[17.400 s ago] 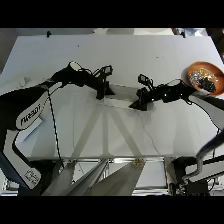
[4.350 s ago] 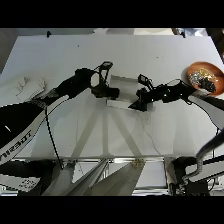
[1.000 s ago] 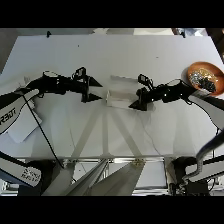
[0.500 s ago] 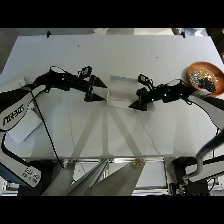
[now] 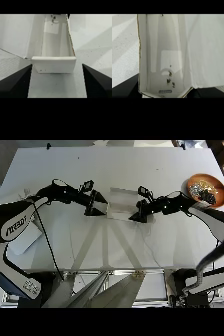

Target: Fold the box and place the chain.

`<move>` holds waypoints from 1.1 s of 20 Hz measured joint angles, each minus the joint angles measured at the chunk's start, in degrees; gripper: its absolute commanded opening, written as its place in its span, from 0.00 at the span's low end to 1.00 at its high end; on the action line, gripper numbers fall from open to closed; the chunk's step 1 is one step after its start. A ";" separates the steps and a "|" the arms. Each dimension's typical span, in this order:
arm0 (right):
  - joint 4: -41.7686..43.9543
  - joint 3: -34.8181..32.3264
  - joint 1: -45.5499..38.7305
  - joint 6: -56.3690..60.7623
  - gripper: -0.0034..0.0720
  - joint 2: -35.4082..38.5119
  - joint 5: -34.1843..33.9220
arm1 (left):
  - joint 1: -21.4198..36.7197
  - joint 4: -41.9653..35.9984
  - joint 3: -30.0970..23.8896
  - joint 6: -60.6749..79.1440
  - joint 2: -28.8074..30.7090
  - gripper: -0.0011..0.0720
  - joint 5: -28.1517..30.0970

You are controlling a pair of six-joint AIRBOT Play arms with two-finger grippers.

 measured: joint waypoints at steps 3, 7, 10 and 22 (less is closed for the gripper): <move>0.00 0.00 -0.02 0.00 0.57 0.00 0.00 | -0.31 -0.59 0.00 -0.70 -0.15 0.97 0.07; 0.02 0.00 -0.02 0.02 0.57 0.00 0.02 | -0.76 -1.40 0.00 -1.60 -0.20 0.96 1.20; 0.00 0.00 -0.02 0.00 0.57 0.00 0.02 | -1.09 -2.01 0.00 -2.25 -0.20 0.94 2.21; -0.07 0.00 -0.02 -0.11 0.57 0.00 0.11 | -3.87 -0.50 0.04 -3.65 0.07 0.94 4.28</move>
